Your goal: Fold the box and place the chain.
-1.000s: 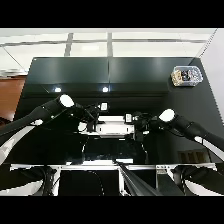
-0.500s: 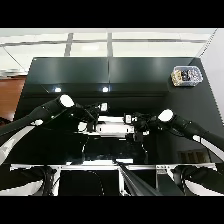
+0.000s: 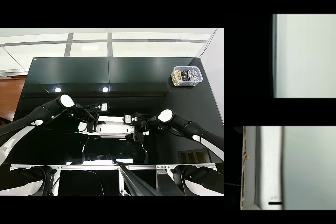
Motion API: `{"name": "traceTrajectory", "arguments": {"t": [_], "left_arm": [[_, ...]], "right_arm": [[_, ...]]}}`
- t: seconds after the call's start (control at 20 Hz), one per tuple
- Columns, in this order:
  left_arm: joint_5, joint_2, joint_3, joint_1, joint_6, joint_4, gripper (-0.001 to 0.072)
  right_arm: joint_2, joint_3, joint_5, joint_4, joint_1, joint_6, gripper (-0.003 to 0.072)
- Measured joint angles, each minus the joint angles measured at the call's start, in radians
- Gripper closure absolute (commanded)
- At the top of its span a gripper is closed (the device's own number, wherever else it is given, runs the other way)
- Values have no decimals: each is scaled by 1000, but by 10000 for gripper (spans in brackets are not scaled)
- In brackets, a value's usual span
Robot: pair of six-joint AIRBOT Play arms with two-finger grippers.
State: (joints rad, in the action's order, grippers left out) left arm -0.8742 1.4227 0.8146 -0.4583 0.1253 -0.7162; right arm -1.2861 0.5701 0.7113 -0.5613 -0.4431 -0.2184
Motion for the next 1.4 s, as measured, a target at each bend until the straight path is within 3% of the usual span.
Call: {"name": "traceTrajectory", "arguments": {"t": [0.7, 0.75, 0.8, 0.85, 0.9, 0.95, 1.0, 1.05, 1.1, 1.25, 1.4], "left_arm": [[-1, 0, 0, 0, -1, 0, 681], [-1, 0, 0, 0, -1, 0, 631], [-1, 0, 0, 0, -1, 0, 465], [-1, 0, 0, 0, -1, 0, 394], [0, -1, 0, 0, -4, 0, 394], [0, -4, 0, 1, -4, -1, 356], [0, -9, 0, 2, -5, -2, 184], [2, -16, 0, 3, -12, -3, 44], [5, -25, 0, 4, -22, -7, -8], [-2, -75, 0, 16, -113, -42, -8], [-53, -157, 0, 48, -308, -172, -3]], "right_arm": [[-3, 2, -11, -33, 0, 52, 58], [-3, 2, -11, -35, 0, 54, 58], [-3, 2, -12, -37, 0, 55, 58], [-3, 2, -13, -37, 0, 56, 58], [-3, 2, -13, -40, 0, 57, 60], [-3, 2, -11, -42, 0, 57, 189], [-3, 2, -11, -43, 0, 59, 240], [-3, 2, -10, -44, 0, 59, 240], [-3, 2, -7, -47, 0, 56, 240], [-3, 2, -2, -60, -4, 56, 240], [-5, 2, 2, -79, -6, 56, 240]]}}
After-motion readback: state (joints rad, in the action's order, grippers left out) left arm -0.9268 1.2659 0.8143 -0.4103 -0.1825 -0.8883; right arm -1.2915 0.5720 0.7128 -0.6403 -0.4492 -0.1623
